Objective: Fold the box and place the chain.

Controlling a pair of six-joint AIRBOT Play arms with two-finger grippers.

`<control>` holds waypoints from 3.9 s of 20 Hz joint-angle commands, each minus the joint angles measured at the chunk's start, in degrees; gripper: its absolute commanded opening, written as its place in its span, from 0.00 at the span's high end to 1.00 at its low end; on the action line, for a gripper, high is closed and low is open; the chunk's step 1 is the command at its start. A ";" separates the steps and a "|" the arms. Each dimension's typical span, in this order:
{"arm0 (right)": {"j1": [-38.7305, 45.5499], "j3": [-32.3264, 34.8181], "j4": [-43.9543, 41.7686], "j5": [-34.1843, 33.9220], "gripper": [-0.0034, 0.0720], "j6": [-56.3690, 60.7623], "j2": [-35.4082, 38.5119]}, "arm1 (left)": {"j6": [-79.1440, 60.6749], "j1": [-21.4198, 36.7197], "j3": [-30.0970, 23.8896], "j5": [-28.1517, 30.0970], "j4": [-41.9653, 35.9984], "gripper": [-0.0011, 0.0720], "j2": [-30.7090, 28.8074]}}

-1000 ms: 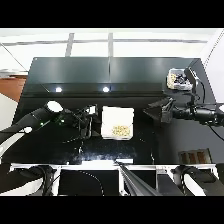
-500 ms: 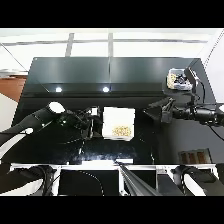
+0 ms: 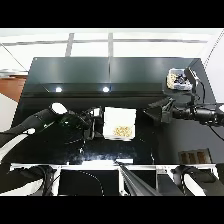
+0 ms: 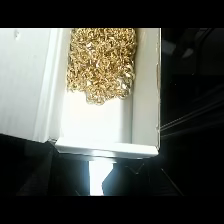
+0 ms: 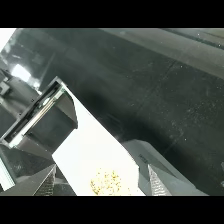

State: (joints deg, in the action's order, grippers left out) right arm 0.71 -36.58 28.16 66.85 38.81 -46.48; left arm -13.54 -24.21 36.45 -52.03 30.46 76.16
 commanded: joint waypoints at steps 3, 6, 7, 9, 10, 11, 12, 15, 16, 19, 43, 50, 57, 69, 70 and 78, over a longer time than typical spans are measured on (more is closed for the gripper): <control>0.00 0.00 -0.02 0.02 0.02 0.02 -0.02 | 0.24 -1.53 0.04 0.83 -0.09 0.02 0.02; 0.00 0.00 -0.02 0.04 0.02 0.04 -0.02 | 0.22 -2.45 0.04 1.16 -0.35 0.02 0.02; 0.00 0.00 -0.02 0.04 0.02 0.02 -0.02 | 0.22 -2.82 0.04 1.36 -0.81 0.02 0.02; 0.00 0.00 -0.02 0.04 0.02 0.02 -0.02 | 0.28 -3.74 0.04 2.80 -1.20 0.02 0.02; 0.00 0.00 -0.02 0.04 0.02 0.04 -0.02 | 0.33 -4.17 0.04 3.72 -1.20 0.02 0.04; 0.00 0.00 -0.02 0.04 0.02 0.04 -0.02 | 0.35 -4.59 0.02 4.28 -1.20 0.02 0.09; 0.00 0.00 -0.02 0.04 0.02 0.04 -0.02 | 0.35 -4.96 0.04 4.46 -1.14 0.02 0.20; 0.00 0.00 0.00 0.02 0.02 0.02 -0.02 | 0.48 -5.16 0.04 4.70 -1.16 0.02 0.20; 0.00 0.00 -0.02 0.02 0.02 0.02 -0.02 | 0.50 -5.16 0.04 4.74 -1.18 0.03 0.20; 0.00 0.00 0.00 0.02 0.02 0.02 -0.02 | 0.50 -5.16 0.04 4.74 -1.16 0.24 0.20; -14.40 -10.56 16.15 -1.66 0.03 -3.45 -20.81 | 0.52 -5.16 0.04 4.81 -1.16 0.51 0.20; -15.04 -12.87 16.37 11.63 0.03 -3.04 -18.82 | 0.55 -5.16 0.04 4.83 -1.16 0.51 0.20; -16.52 -11.54 21.18 6.82 0.03 -5.57 -18.80 | 0.52 -5.16 0.04 4.83 -1.18 0.51 0.20; -22.56 -11.50 26.77 5.84 0.03 -13.75 -16.87 | 0.52 -5.16 0.04 4.81 -1.16 0.51 0.20; -22.91 -11.45 26.77 3.87 0.03 -13.75 -16.87 | 0.52 -5.16 0.04 4.81 -1.16 0.51 0.20; -23.45 -10.80 29.18 1.46 0.17 -13.79 -16.87 | 0.50 -5.18 0.04 4.79 -1.14 0.51 0.20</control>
State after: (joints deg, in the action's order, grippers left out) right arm -22.28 -47.77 55.96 69.08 25.06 -63.42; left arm -12.99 -29.34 36.47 -47.22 29.28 76.31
